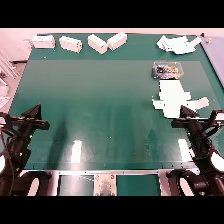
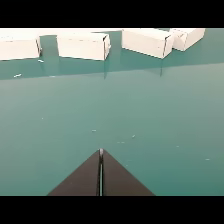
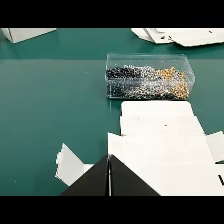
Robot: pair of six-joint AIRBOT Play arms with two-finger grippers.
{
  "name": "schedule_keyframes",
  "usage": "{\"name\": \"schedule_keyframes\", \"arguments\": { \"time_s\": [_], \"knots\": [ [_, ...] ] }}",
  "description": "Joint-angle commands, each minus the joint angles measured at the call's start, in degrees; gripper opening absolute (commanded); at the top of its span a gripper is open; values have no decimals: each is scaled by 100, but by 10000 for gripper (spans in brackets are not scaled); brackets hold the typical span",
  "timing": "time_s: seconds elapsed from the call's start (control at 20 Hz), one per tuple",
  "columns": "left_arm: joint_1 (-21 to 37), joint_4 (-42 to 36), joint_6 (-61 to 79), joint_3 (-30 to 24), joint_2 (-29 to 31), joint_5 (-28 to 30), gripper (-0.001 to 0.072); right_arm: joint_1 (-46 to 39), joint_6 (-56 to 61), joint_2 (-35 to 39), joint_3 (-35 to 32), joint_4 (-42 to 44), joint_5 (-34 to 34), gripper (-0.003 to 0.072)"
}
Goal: Fold the box and place the chain.
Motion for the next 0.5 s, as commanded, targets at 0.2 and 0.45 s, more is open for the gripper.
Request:
{"name": "schedule_keyframes", "arguments": {
  "time_s": [0.2,0.45],
  "knots": [
    [2,0,4,4,4,2,21,4,2,0,76,-232,291,1],
    [2,0,4,4,4,0,20,-181,4,-433,879,-229,146,1]
  ]
}}
